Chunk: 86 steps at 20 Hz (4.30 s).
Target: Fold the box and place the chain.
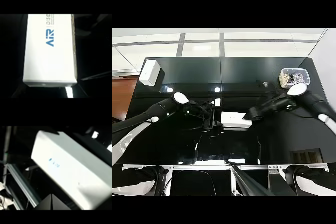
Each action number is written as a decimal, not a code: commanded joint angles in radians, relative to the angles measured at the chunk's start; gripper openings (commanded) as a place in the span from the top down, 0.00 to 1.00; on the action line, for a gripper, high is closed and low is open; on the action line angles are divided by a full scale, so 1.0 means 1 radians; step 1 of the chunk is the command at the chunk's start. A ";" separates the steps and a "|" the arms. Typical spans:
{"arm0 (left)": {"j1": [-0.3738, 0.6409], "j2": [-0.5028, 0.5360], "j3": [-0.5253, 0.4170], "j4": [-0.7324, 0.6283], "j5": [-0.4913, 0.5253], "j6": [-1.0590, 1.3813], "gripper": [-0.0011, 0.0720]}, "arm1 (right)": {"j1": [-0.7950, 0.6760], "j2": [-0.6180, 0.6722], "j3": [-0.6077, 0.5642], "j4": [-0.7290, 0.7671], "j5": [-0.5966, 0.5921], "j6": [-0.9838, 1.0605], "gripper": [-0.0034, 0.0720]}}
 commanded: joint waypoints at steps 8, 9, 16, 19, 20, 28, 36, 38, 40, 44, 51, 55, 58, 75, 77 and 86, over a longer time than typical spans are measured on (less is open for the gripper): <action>-0.043 0.039 0.209 0.108 -0.132 -0.285 0.01 | -0.456 0.288 0.023 -0.152 0.162 0.025 0.94; -0.078 0.016 0.245 0.108 -0.111 -0.314 0.02 | -0.455 0.288 0.023 -0.152 0.150 0.024 0.94; -0.200 -0.239 0.442 0.107 -0.105 -0.477 0.02 | -0.455 0.288 0.023 -0.152 0.127 0.023 0.94; -0.193 -0.269 0.448 0.114 -0.159 -0.532 0.02 | -0.455 0.288 0.023 -0.152 0.126 0.011 0.94; -0.192 -0.271 0.448 0.115 -0.179 -0.532 0.02 | -0.455 0.288 0.023 -0.152 0.125 0.008 0.94; -0.202 -0.270 0.497 0.276 -0.280 -0.536 0.02 | -0.455 0.288 0.023 -0.152 0.111 0.002 0.94; -0.256 -0.274 0.535 0.532 -0.272 -0.576 0.05 | -0.455 0.288 0.023 -0.152 0.110 0.002 0.94; -0.274 -0.274 0.536 0.539 -0.216 -0.594 0.17 | -0.455 0.288 0.023 -0.152 0.111 0.003 0.94; -0.275 -0.270 0.565 0.603 -0.245 -0.745 0.53 | -0.455 0.288 0.023 -0.152 0.109 0.003 0.94; -0.187 -0.179 0.599 0.828 -0.366 -1.117 0.53 | -0.455 0.288 0.023 -0.152 0.105 0.003 0.94; 0.362 0.014 0.469 0.953 -0.564 -1.488 0.53 | -0.455 0.288 0.023 -0.152 0.096 0.003 0.94; 0.697 -0.002 0.454 0.945 -0.501 -1.497 0.53 | -0.455 0.288 0.023 -0.148 0.068 0.009 0.94; 0.826 -0.024 0.454 0.948 -0.392 -1.467 0.53 | -0.455 0.288 0.023 -0.147 0.026 0.034 0.94; 0.841 -0.246 0.839 0.910 -0.340 -1.474 0.01 | -0.412 0.288 0.023 -0.145 -0.084 0.075 0.94; 0.812 -0.246 0.978 0.838 -0.462 -1.682 0.02 | -0.328 0.284 0.023 -0.154 -0.219 0.128 0.94; 0.440 0.119 0.645 0.838 -0.515 -1.770 0.95 | -0.099 0.188 0.023 -0.544 -0.457 0.241 0.94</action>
